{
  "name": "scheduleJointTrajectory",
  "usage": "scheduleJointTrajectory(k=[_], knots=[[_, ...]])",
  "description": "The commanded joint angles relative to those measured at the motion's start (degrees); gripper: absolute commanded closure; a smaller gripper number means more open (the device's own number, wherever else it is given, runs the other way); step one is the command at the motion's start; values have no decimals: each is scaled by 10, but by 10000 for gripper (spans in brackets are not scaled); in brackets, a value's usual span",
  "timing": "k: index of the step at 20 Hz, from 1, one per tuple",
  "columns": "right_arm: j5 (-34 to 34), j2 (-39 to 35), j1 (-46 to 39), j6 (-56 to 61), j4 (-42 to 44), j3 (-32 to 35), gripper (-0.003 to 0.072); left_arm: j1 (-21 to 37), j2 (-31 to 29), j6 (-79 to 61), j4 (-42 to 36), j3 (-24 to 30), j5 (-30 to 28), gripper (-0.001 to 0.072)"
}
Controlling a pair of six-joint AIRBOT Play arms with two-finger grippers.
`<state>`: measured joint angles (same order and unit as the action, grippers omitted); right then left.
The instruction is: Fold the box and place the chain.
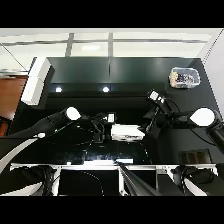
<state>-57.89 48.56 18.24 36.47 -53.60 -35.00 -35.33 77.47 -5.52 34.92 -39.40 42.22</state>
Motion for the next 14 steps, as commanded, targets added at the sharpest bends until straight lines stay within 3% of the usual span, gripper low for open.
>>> scheduleJointTrajectory(k=[1, 8, 14], knots=[[-28, 2, 1, -15, 3, 7, -21, 0, 0, 0, 0, 0, 0, 380], [-70, 2, 1, -87, 30, 7, -20, 0, 0, 0, 0, 0, 0, 380], [-21, 2, 1, -103, 24, 11, -19, 0, 0, 0, 0, 0, 0, 381]])
